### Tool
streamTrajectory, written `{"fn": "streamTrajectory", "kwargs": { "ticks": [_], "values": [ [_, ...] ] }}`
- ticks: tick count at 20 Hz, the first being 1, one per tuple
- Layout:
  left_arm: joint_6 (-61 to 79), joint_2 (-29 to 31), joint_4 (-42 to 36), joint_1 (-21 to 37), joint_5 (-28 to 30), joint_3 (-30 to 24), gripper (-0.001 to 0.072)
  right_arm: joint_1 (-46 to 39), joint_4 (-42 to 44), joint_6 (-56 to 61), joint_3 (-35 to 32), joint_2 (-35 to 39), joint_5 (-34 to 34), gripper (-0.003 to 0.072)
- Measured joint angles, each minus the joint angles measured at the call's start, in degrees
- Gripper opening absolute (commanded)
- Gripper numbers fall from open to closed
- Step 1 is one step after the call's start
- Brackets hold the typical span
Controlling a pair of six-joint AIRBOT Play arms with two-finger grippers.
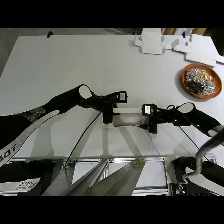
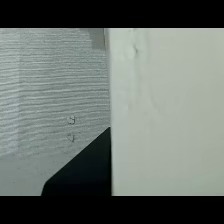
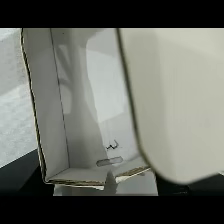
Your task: Fold the box and place the chain.
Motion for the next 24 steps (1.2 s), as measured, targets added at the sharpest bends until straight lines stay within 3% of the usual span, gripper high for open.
{"fn": "streamTrajectory", "kwargs": {
  "ticks": [6, 10, 11, 13, 14, 16, 17, 24],
  "values": [
    [0.0, 0.0, 0.0, 0.0, 0.0, 0.0, 0.0008, 0.1, 1.2, -1.5, 0.0, -0.7, 0.9, 0.0569],
    [0.0, 0.0, 0.0, 0.0, 0.0, 0.0, 0.0008, 0.2, 1.6, -1.8, 0.0, -1.6, 1.3, 0.0514],
    [0.0, 0.0, 0.0, 0.0, 0.0, 0.0, 0.0008, 0.2, 1.7, -1.8, 0.0, -1.7, 1.4, 0.0475],
    [0.0, 0.0, 0.0, 0.0, 0.0, 0.0, 0.0008, 0.2, 1.7, -1.8, 0.0, -1.9, 1.6, 0.0284],
    [0.0, 0.0, 0.0, 0.0, 0.0, 0.0, 0.0008, 0.2, 1.7, -1.8, 0.0, -2.0, 1.7, 0.027],
    [0.0, 0.0, 0.0, 0.0, 0.0, 0.0, 0.0008, 0.2, 1.7, -1.7, 0.0, -2.1, 2.0, 0.0291],
    [0.0, 0.0, 0.0, 0.0, 0.0, 0.0, 0.0008, 0.2, 1.7, -1.6, 0.0, -2.2, 2.1, 0.0346],
    [0.0, 0.0, 0.0, 0.0, 0.0, 0.0, 0.0008, 0.2, 1.7, -1.4, 0.0, -2.2, 2.4, 0.034]
  ]
}}
